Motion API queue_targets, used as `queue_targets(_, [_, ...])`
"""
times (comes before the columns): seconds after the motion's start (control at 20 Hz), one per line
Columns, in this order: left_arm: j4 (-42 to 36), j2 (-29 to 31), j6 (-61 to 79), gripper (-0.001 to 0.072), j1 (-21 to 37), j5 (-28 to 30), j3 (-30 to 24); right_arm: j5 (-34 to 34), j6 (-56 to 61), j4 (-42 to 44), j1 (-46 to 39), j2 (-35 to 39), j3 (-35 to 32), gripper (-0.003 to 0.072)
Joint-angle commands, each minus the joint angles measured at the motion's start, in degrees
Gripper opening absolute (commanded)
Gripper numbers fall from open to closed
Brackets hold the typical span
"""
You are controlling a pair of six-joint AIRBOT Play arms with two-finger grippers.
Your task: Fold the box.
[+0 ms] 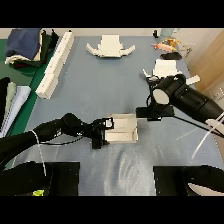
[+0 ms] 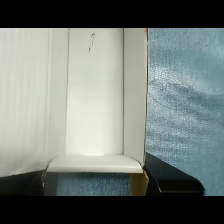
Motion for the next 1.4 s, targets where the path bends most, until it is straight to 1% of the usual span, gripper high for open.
queue_targets(0.0, [0.0,0.0,0.0,0.0374,0.0,0.0,0.0,-5.2,-12.9,8.1,-11.4,-1.2,0.2,0.0004])
queue_targets(0.1, [0.0,0.0,0.0,0.0374,0.0,0.0,0.0,-8.7,-23.0,21.6,-20.5,-4.5,0.2,0.0005])
queue_targets(0.15, [0.0,0.0,0.0,0.0374,0.0,0.0,0.0,-9.0,-29.1,30.6,-24.8,-6.8,0.2,0.0005])
queue_targets(0.2, [0.0,0.0,0.0,0.0374,0.0,0.0,0.0,-8.7,-35.4,39.3,-28.5,-9.6,0.2,0.0005])
queue_targets(0.3, [0.0,0.0,0.0,0.0374,0.0,0.0,0.0,-6.2,-44.6,53.4,-33.1,-14.9,0.2,0.0004])
queue_targets(0.4, [0.0,0.0,0.0,0.0374,0.0,0.0,0.0,-3.2,-51.8,63.5,-34.4,-19.7,0.2,0.0005])
queue_targets(0.5, [0.0,0.0,0.0,0.0374,0.0,0.0,0.0,1.3,-56.3,69.1,-33.9,-23.6,0.2,0.0006])
queue_targets(0.6, [0.0,0.0,0.0,0.0374,0.0,0.0,0.0,5.7,-59.9,69.3,-32.0,-26.0,0.2,0.0006])
queue_targets(0.7, [0.0,0.0,0.0,0.0374,0.0,0.0,0.0,9.1,-65.1,68.4,-29.3,-26.2,0.2,0.0006])
queue_targets(0.95, [0.0,0.0,0.0,0.0374,0.0,0.0,0.0,9.2,-69.1,60.7,-21.8,-23.2,-0.1,0.0006])
queue_targets(1.0, [0.0,0.0,0.0,0.0374,0.0,0.0,0.0,8.5,-70.7,60.2,-20.4,-21.9,-0.8,0.0006])
queue_targets(1.1, [0.0,0.0,0.0,0.0374,0.0,0.0,0.0,4.9,-74.3,60.2,-17.4,-18.4,-3.7,0.0006])
queue_targets(1.35, [0.0,0.0,0.0,0.0374,0.0,0.0,0.0,-8.2,-83.4,59.4,-11.0,-9.1,-13.7,0.0006])
